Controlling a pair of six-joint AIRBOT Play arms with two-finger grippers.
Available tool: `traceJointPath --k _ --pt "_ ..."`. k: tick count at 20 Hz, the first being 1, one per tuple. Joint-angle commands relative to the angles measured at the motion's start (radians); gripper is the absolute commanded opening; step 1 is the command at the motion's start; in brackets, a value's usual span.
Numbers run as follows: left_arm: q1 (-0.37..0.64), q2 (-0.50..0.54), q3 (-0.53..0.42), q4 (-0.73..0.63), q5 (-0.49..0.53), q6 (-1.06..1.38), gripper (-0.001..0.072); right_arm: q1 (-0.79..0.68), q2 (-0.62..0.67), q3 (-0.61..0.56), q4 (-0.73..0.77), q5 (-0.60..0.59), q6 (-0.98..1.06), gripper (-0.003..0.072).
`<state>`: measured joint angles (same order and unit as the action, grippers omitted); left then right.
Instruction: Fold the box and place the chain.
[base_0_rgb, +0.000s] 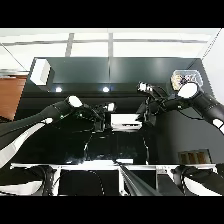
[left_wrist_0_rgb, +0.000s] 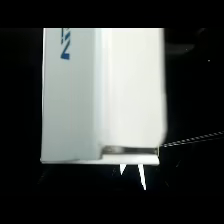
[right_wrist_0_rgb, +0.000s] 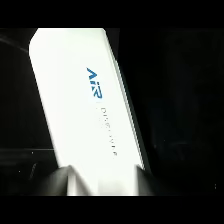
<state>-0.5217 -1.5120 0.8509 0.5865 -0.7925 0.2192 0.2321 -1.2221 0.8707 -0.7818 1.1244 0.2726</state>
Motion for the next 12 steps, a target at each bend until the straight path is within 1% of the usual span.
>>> traceJointPath --k 1,4,5,6,9,12 --pt "0.000 0.000 0.000 0.000 0.000 0.001 0.0332 0.001 0.000 -0.001 -0.004 -0.003 0.000 0.0325" --pt "0.000 0.000 0.000 0.000 0.000 0.001 0.0332 0.001 -0.001 -0.001 -0.021 -0.001 0.002 0.0323" --pt "0.000 0.000 0.000 0.000 0.000 0.001 0.0332 0.001 0.000 -0.004 -0.022 0.001 0.006 0.0303" --pt "0.000 0.000 0.000 0.000 0.000 0.001 0.0332 0.002 0.000 -0.011 -0.021 0.001 0.007 0.0303" --pt "0.000 0.000 0.000 0.000 0.000 0.001 0.0332 0.021 0.000 -0.037 -0.024 -0.016 0.007 0.0303" --pt "0.000 0.000 0.000 0.000 0.000 0.001 0.0332 0.040 -0.001 -0.039 -0.023 -0.046 0.007 0.0304"
